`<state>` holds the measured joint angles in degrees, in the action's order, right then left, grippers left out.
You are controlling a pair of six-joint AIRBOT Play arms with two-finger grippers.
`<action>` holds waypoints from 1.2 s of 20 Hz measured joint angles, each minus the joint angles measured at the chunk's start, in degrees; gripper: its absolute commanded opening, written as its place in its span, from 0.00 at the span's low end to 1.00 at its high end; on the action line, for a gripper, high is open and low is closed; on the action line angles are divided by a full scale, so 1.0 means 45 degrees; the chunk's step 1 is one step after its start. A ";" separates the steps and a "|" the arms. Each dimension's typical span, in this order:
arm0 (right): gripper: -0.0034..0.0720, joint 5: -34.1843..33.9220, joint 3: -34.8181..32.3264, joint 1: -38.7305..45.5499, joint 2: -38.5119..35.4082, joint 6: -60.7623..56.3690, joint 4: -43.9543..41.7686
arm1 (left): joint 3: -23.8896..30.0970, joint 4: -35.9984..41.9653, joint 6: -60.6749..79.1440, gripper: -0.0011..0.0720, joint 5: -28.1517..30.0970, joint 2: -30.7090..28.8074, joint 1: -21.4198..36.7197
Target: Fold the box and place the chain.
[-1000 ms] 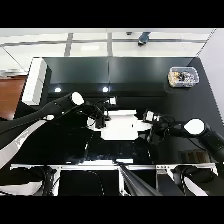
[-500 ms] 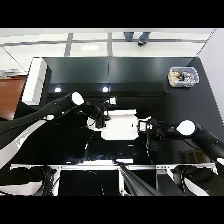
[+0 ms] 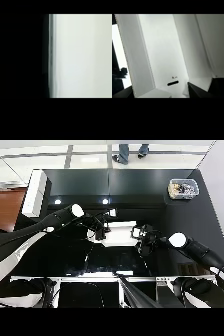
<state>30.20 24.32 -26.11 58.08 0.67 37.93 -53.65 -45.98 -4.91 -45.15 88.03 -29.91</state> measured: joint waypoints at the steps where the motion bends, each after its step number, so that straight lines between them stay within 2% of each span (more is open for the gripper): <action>1: 0.99 0.0029 0.0151 -0.0024 0.0000 0.0005 0.0141 | 0.0000 0.0000 0.0000 0.05 0.0000 0.0000 0.0000; 6: 0.99 0.1127 0.0996 0.0175 0.0039 0.0199 0.0573 | 0.0000 -0.0005 0.0000 0.05 0.0005 0.0000 0.0005; 14: 0.99 0.1205 0.1365 0.1316 0.0107 0.0627 0.0461 | -0.0005 0.0000 0.0000 0.05 0.0010 0.0005 0.0005; 19: 0.99 0.2098 0.1394 0.1982 0.0641 0.1787 -0.1530 | -0.0005 0.0000 0.0000 0.05 0.0005 0.0005 0.0005; 24: 0.99 0.2662 0.1418 0.2181 0.1467 0.2841 -0.2618 | -0.0005 -0.0005 0.0019 0.05 -0.0005 0.0005 0.0005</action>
<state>42.17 30.70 -16.29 64.69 13.45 26.15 -53.67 -46.00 -4.82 -45.17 88.05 -29.89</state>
